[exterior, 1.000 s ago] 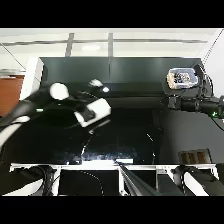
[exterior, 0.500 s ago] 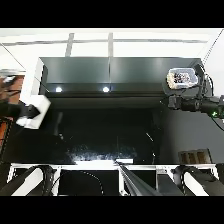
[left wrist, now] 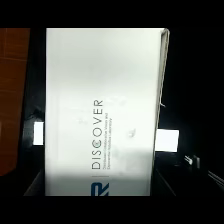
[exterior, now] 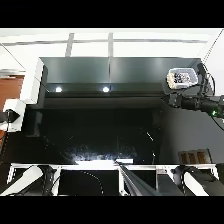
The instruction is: Fold the box and place the chain.
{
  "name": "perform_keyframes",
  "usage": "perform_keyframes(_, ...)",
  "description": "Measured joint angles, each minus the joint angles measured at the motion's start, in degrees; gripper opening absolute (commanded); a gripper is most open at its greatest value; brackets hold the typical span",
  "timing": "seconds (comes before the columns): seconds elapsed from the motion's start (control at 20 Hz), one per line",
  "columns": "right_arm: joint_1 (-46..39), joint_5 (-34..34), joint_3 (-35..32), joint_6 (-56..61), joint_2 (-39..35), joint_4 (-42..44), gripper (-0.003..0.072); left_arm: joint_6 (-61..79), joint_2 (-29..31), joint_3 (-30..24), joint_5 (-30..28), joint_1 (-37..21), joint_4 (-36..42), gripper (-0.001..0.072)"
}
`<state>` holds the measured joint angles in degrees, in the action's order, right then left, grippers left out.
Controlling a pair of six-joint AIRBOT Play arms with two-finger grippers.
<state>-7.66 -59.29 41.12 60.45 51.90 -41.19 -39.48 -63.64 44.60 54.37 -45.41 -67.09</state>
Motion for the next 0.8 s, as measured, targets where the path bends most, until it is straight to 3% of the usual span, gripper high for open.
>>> perform_keyframes(0.25,0.0,0.0,0.0,2.7,0.0,0.0,0.0038,2.3,-5.0,0.0,-5.4,1.8,3.5,0.0443)
perform_keyframes(0.8,0.0,0.3,0.0,4.2,0.0,0.0,0.0038,2.6,-7.7,0.2,-5.9,7.5,5.8,0.0443)
